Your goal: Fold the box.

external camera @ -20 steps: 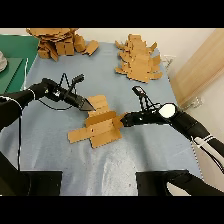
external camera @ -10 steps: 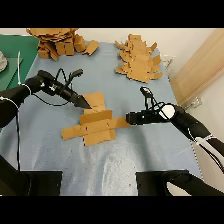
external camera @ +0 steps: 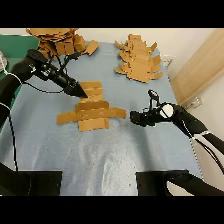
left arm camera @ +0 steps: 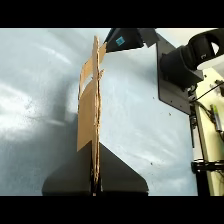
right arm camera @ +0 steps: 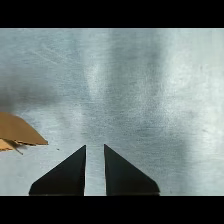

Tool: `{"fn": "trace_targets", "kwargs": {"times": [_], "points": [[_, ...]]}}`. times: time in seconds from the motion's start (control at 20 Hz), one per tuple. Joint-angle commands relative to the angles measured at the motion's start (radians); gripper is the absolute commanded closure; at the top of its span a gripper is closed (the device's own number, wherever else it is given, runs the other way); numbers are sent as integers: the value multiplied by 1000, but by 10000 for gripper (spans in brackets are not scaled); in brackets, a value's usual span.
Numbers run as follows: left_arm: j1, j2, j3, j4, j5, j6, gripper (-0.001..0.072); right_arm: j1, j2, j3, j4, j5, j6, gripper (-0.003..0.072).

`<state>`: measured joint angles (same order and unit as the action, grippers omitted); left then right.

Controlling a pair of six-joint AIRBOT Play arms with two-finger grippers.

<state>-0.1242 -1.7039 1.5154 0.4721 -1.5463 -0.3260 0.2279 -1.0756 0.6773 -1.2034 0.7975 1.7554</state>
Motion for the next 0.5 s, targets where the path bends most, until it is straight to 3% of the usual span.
{"fn": "trace_targets", "kwargs": {"times": [0.0,0.15,0.45], "points": [[-31,22,-48,23,48,94,697,-3,-50,0,-3,3,45,503],[-40,22,-134,39,123,155,698,-2,-57,0,6,-3,43,529],[-42,22,-190,89,182,200,697,-2,-58,0,3,-39,43,529]]}}
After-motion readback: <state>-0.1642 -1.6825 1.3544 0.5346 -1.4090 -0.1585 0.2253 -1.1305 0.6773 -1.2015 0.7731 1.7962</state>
